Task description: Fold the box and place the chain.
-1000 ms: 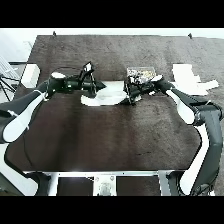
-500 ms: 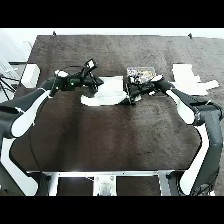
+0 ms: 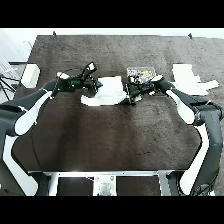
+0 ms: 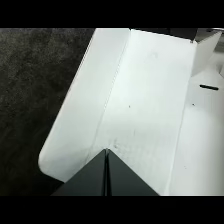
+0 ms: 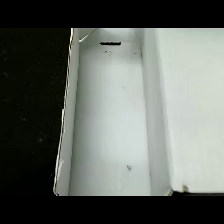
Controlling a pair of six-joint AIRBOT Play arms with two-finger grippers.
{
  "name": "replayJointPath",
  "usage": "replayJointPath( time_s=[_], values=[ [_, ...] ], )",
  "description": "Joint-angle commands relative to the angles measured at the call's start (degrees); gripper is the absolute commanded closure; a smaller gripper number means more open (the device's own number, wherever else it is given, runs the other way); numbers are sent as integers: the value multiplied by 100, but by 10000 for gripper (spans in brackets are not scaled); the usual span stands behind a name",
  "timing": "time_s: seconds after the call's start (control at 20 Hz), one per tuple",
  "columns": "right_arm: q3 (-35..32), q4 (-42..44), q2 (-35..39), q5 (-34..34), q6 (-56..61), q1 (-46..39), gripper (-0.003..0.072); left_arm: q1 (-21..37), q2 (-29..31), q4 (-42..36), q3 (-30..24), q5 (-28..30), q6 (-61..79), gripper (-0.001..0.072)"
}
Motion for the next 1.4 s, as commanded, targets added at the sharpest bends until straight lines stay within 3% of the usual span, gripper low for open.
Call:
replayJointPath(
  time_s=[0.0, 0.4, 0.75, 0.8, 0.85, 0.9, 1.1, 1.15, 1.2, 1.35],
  values=[
    [0, 0, -2, -2, -2, 7, 105, -2, -162, 42, 2, -72, -63, 693],
    [0, 0, -2, -2, -2, 7, 105, 28, -68, 205, 389, -326, -63, 691],
    [0, 0, -2, -2, -2, 7, 105, 503, 1071, 2011, 505, -2212, -470, 688],
    [0, 0, -2, -2, -2, 7, 105, 503, 1113, 2236, 503, -2402, -590, 618],
    [0, 0, -2, -2, -2, 7, 105, 483, 1108, 2455, 487, -2514, -798, 320],
    [0, 0, -2, -2, -2, 7, 105, 483, 1106, 2616, 415, -2479, -1025, 225],
    [0, 0, -2, -2, -2, 4, 105, 485, 1104, 2964, -160, -1853, -1110, 198],
    [0, 0, -2, -2, -2, 4, 105, 485, 1104, 2964, -278, -1810, -1113, 57],
    [0, 0, -2, -2, 0, 7, 105, 485, 1104, 2942, -358, -1742, -1117, 3],
    [0, 0, -2, -2, -2, 4, 105, 470, 1093, 2610, -382, -1700, -977, 0]
  ],
)
